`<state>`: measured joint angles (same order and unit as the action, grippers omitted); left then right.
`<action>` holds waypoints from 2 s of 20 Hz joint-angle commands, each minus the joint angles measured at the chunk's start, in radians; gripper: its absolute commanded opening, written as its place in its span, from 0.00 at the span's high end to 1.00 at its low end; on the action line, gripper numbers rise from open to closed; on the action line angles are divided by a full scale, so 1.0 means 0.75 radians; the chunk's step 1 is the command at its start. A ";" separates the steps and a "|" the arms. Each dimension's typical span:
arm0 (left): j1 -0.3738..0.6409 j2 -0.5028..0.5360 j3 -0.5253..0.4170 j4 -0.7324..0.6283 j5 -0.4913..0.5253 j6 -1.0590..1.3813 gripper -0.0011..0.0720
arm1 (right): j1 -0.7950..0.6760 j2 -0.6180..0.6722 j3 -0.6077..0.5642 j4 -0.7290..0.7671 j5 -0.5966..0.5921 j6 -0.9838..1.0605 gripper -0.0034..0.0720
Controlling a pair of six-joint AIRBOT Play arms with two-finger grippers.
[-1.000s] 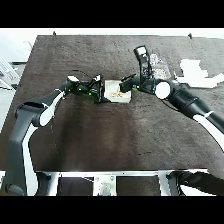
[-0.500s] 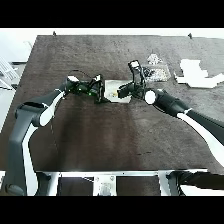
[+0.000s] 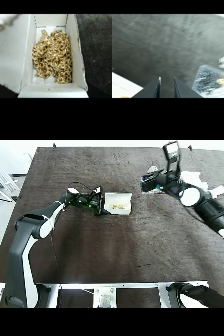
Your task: Fold the box and place the chain.
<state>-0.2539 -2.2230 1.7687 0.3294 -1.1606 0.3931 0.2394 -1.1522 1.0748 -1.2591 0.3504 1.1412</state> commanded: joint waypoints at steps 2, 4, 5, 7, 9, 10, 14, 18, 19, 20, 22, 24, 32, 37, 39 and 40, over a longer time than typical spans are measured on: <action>0.001 0.000 0.000 0.000 0.001 0.000 0.48 | -0.173 -0.105 0.202 0.334 0.359 -0.502 0.70; 0.001 0.000 0.000 0.000 0.001 0.000 0.48 | -0.250 -0.245 0.316 0.617 0.585 -0.743 0.71; 0.001 0.000 0.000 0.000 0.000 0.000 0.48 | -0.281 -0.317 0.364 0.703 0.678 -0.814 0.75; 0.001 0.000 0.000 0.000 0.000 -0.001 0.48 | -0.308 -0.442 0.429 0.786 0.776 -0.875 0.75; 0.001 0.000 0.000 0.000 0.000 0.000 0.48 | -0.304 -0.566 0.492 0.819 0.832 -0.930 0.75; 0.001 0.000 0.000 0.000 -0.001 0.000 0.48 | -0.300 -0.621 0.525 0.854 0.868 -0.952 0.75; 0.001 0.000 0.000 0.000 0.000 0.000 0.48 | -0.266 -0.806 0.663 0.909 0.959 -0.979 0.76; 0.001 0.000 0.000 0.000 0.000 0.000 0.48 | -0.205 -0.867 0.691 0.905 1.017 -0.979 0.76; 0.001 0.000 0.000 0.000 0.001 0.000 0.48 | -0.193 -0.873 0.691 0.895 1.054 -0.979 0.76; 0.001 0.000 0.000 0.000 0.000 0.000 0.48 | -0.182 -0.875 0.691 0.876 1.080 -0.979 0.77; 0.001 0.000 0.000 0.000 0.001 0.000 0.48 | -0.162 -0.875 0.691 0.848 1.113 -0.979 0.79; 0.002 0.000 0.000 0.000 0.000 0.000 0.48 | -0.146 -0.875 0.691 0.808 1.137 -0.979 0.79; 0.002 0.000 0.000 0.000 0.000 0.000 0.48 | -0.096 -0.875 0.691 0.769 1.200 -1.025 0.67; 0.001 0.000 0.000 0.000 0.000 0.000 0.48 | -0.096 -0.877 0.691 0.702 1.181 -1.025 0.55; 0.002 0.000 0.000 0.000 0.000 0.000 0.48 | -0.097 -0.881 0.691 0.686 1.146 -1.032 0.55; 0.001 0.000 0.000 0.000 0.000 0.000 0.48 | -0.097 -0.885 0.691 0.685 1.134 -1.046 0.55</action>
<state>-0.2535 -2.2230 1.7687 0.3290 -1.1610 0.3931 0.1658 -1.8122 1.5917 -0.7235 1.2308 0.3702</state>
